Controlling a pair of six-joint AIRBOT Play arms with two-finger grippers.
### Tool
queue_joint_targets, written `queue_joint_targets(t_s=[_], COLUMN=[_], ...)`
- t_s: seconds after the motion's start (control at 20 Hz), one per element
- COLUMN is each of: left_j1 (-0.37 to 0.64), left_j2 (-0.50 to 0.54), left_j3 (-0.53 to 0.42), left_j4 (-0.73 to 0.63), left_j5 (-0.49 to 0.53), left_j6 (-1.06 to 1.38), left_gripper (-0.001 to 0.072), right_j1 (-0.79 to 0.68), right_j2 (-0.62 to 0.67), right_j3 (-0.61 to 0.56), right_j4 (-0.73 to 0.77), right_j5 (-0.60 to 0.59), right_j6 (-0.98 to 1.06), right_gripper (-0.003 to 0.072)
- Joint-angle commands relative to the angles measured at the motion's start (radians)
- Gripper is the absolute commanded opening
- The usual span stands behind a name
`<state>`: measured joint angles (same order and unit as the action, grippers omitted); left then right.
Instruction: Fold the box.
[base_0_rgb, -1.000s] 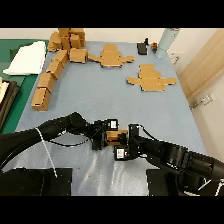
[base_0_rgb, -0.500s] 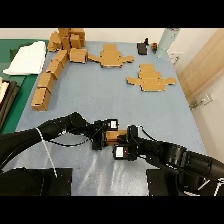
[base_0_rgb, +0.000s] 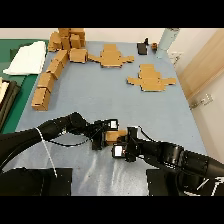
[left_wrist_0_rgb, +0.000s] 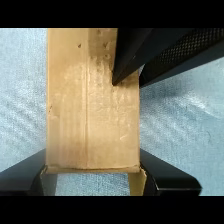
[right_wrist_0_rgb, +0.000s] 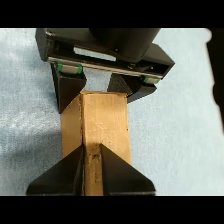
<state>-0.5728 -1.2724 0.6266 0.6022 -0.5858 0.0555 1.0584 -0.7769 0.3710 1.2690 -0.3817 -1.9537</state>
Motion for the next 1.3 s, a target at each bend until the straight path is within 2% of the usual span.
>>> queue_joint_targets(t_s=[0.0, 0.5, 0.55, 0.6, 1.25], left_j1=[0.000, 0.000, 0.000, 0.000, 0.000], left_j2=[0.001, 0.001, 0.001, 0.001, 0.001], left_j3=[0.000, 0.000, 0.000, 0.000, 0.000], left_j4=[0.000, 0.000, 0.000, 0.000, 0.000], left_j5=[0.000, 0.000, 0.000, 0.000, 0.000], left_j6=[0.000, 0.000, 0.000, 0.000, 0.000], left_gripper=[0.0467, 0.0467, 0.0467, 0.0467, 0.0467], right_j1=[0.001, 0.001, 0.000, -0.006, -0.006], right_j2=[-0.001, 0.105, 0.105, 0.101, 0.022], right_j3=[0.000, 0.004, 0.004, 0.004, 0.003], right_j4=[0.011, 0.011, 0.010, 0.011, 0.016], right_j5=[-0.001, -0.038, -0.047, -0.056, -0.063], right_j6=[0.000, 0.001, 0.003, 0.009, 0.024], right_gripper=[0.0159, 0.0158, 0.0108, 0.0006, 0.0006])
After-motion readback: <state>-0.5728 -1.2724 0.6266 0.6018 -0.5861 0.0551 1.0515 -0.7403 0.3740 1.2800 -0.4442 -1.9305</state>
